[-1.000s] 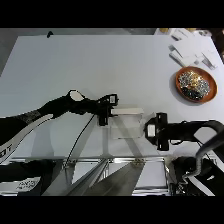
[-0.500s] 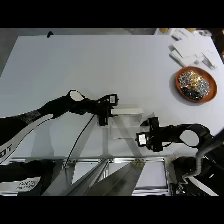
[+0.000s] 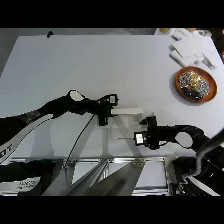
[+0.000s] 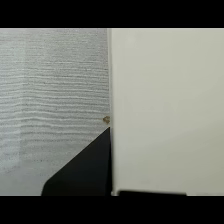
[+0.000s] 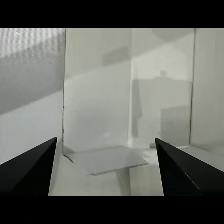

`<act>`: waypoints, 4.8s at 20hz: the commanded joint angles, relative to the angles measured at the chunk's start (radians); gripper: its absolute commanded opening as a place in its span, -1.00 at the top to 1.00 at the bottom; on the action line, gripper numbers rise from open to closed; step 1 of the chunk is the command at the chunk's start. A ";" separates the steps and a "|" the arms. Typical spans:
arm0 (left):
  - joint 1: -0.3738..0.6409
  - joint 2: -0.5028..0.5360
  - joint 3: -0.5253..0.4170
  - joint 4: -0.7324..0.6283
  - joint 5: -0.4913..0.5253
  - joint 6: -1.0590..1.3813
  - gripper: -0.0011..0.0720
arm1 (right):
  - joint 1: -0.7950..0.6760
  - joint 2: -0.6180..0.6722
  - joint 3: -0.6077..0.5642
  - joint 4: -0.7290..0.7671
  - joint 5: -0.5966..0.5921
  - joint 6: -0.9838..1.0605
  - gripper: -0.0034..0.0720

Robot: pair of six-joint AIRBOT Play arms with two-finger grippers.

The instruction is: Fold the box and place the chain.

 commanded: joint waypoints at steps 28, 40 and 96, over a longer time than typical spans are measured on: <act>0.000 0.000 0.000 0.000 0.000 0.000 0.94 | -0.375 -0.136 0.067 0.485 0.086 -0.432 -0.93; 0.000 0.001 0.000 0.000 0.000 0.000 0.94 | -0.449 -0.421 0.216 0.524 0.299 -0.531 -0.93; 0.000 0.001 0.000 0.000 0.000 0.000 0.94 | -0.403 -0.507 0.183 0.566 0.231 -0.579 0.22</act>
